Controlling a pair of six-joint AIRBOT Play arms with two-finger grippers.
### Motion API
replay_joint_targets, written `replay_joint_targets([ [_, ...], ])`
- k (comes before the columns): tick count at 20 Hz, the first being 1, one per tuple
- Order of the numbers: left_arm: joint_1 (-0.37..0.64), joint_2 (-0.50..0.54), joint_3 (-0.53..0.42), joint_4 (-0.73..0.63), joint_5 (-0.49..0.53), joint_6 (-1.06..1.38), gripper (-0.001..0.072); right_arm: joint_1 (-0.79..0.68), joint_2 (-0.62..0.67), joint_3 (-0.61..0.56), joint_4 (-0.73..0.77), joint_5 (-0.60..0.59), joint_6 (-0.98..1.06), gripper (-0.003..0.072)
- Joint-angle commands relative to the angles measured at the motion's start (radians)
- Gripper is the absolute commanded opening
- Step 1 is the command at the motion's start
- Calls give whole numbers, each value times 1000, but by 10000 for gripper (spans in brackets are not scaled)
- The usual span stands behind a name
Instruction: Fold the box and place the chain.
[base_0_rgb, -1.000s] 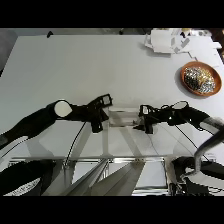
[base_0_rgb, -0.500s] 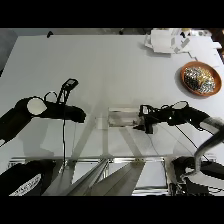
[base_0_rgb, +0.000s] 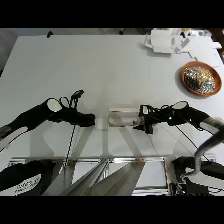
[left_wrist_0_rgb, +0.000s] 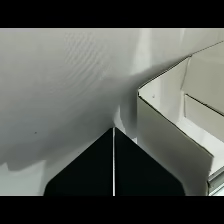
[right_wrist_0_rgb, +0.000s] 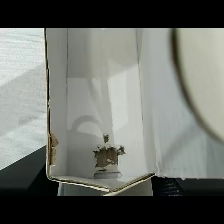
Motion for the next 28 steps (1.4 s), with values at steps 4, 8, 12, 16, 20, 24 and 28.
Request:
replay_joint_targets([
  [4, -51, -26, 0, -122, 22, 53, 7, 0, 0, 0, 0, 0, 0, 455],
  [8, -64, 51, 0, -123, 26, 53, 7, 0, 0, 0, 0, 0, 0, 455],
  [12, -70, 116, 0, -142, 31, 46, 7, 0, 0, 0, 0, 0, 0, 455],
  [16, -106, 133, 0, -168, 62, 47, 14, 0, 0, 0, 0, 0, 0, 455],
  [20, -146, 132, 0, -195, 80, 47, 223, 0, 0, 0, 0, 0, 0, 455],
  [24, -167, 132, 0, -195, 91, 47, 225, 0, 0, 0, 0, 0, 0, 455],
  [28, -195, 131, 6, -193, 121, 47, 333, 0, 0, 0, 0, 0, 0, 455],
])
